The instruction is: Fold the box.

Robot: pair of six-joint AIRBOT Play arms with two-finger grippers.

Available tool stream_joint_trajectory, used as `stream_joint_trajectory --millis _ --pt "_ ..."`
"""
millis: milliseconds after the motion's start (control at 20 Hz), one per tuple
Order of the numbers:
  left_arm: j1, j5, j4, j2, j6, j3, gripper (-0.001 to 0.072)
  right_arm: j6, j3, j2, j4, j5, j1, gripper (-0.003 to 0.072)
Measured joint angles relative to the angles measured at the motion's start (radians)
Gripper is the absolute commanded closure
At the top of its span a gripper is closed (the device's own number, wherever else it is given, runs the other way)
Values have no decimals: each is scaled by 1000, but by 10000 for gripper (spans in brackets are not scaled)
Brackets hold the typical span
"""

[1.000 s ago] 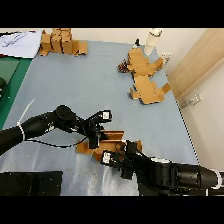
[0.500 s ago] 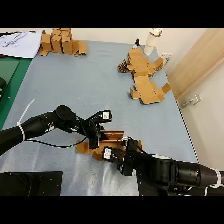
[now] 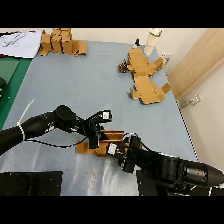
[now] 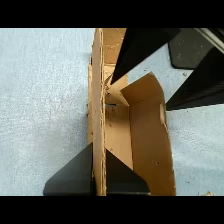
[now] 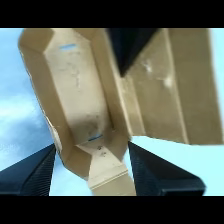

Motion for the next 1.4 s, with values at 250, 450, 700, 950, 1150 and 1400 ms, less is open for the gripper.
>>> stream_joint_trajectory --millis 250,450,700,950,1150,1400 --pt "0 0 0 0 0 0 696 -10 -6 12 16 22 -60 -27" --pt "0 0 0 0 0 0 696 -45 -10 14 44 40 -107 -26" --pt "0 0 0 0 0 0 696 -449 -16 13 360 102 -354 -27" --pt "0 0 0 0 0 0 696 -1047 -12 -63 810 59 -641 -27" --pt "0 0 0 0 0 0 696 -1320 20 -188 991 17 -747 -25" --pt "0 0 0 0 0 0 696 -1400 46 -259 1048 -13 -783 -24"
